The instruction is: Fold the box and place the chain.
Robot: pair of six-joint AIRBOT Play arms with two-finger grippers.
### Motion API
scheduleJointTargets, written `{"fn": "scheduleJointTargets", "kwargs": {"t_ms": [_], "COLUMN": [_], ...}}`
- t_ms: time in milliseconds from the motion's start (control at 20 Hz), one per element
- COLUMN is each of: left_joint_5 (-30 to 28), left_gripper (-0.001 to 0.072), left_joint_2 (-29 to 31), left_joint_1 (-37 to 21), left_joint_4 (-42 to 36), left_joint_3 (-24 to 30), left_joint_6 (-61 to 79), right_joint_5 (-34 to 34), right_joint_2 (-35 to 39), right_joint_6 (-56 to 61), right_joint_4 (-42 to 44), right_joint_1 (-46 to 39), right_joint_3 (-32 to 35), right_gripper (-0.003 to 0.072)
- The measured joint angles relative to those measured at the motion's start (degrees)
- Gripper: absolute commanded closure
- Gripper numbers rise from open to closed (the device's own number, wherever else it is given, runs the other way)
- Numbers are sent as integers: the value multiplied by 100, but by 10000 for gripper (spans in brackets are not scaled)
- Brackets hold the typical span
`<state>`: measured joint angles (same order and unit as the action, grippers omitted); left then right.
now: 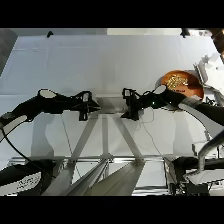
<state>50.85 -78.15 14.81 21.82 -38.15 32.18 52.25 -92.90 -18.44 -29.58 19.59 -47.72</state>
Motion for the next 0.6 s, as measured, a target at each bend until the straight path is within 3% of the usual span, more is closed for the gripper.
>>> {"fn": "scheduleJointTargets", "kwargs": {"t_ms": [500, 550, 600], "left_joint_5": [109, 116, 151], "left_gripper": [582, 694, 702], "left_joint_2": [1384, 1541, 1687], "left_joint_1": [-492, -573, -678], "left_joint_4": [1449, 1576, 1674], "left_joint_3": [0, 0, 0], "left_joint_6": [-2695, -2981, -3314], "right_joint_5": [0, 0, 0], "right_joint_2": [0, 0, 0], "right_joint_6": [-2, -2, -2], "right_joint_4": [0, 0, 0], "right_joint_1": [0, 0, 0], "right_joint_3": [0, 0, 0], "right_gripper": [168, 168, 168]}}
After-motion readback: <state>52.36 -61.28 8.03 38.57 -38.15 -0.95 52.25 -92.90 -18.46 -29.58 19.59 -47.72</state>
